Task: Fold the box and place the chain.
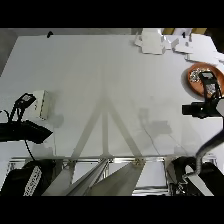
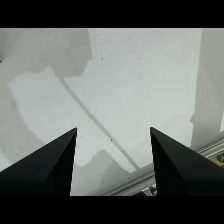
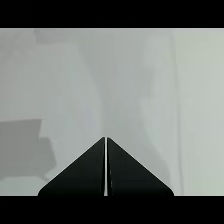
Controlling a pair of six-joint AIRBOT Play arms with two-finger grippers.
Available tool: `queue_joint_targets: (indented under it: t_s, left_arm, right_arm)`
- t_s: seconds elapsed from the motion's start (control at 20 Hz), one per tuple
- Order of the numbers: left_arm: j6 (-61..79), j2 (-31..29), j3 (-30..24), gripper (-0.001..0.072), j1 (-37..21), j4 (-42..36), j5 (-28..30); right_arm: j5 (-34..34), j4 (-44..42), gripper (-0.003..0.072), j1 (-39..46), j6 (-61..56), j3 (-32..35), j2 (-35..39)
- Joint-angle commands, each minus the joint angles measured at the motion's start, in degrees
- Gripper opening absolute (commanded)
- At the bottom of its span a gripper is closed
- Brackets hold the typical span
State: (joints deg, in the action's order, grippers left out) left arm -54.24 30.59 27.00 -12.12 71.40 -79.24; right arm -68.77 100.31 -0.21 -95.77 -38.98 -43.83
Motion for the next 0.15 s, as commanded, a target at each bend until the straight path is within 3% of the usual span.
queue_joint_targets:
  t_s: [0.0, 0.1]
  left_arm:
    - [0.0, -0.1, 0.0, 0.0491, 0.1, 0.0, -0.3]
    - [0.0, -0.1, 0.0, 0.0491, 0.1, 0.0, -0.3]
  right_arm:
    - [-2.4, -0.3, 0.0022, 3.3, 1.8, 0.0, 0.0]
    - [-2.6, -0.6, 0.0022, 3.3, 1.9, 0.0, 0.0]
